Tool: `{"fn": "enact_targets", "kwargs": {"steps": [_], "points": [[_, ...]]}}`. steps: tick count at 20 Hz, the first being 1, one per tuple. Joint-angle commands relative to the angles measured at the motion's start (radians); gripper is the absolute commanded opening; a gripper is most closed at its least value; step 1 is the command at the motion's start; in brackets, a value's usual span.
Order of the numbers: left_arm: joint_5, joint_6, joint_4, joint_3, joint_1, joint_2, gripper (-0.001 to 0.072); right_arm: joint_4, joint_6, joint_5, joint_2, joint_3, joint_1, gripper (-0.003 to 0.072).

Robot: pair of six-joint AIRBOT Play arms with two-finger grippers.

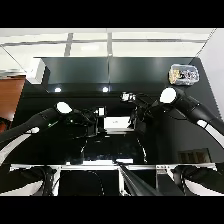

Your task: Fold the box and place the chain.

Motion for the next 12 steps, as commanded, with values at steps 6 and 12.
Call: {"fn": "enact_targets", "kwargs": {"steps": [6,12], "points": [[0.000,-0.002,0.000,0.001,0.000,0.000,0.0397,0.119,0.396,0.182,0.075,-0.006,-0.126,0.0037],[0.000,-0.002,0.000,0.001,0.000,-0.001,0.0397,0.605,0.338,0.011,0.016,-0.171,-0.111,0.0008]]}}
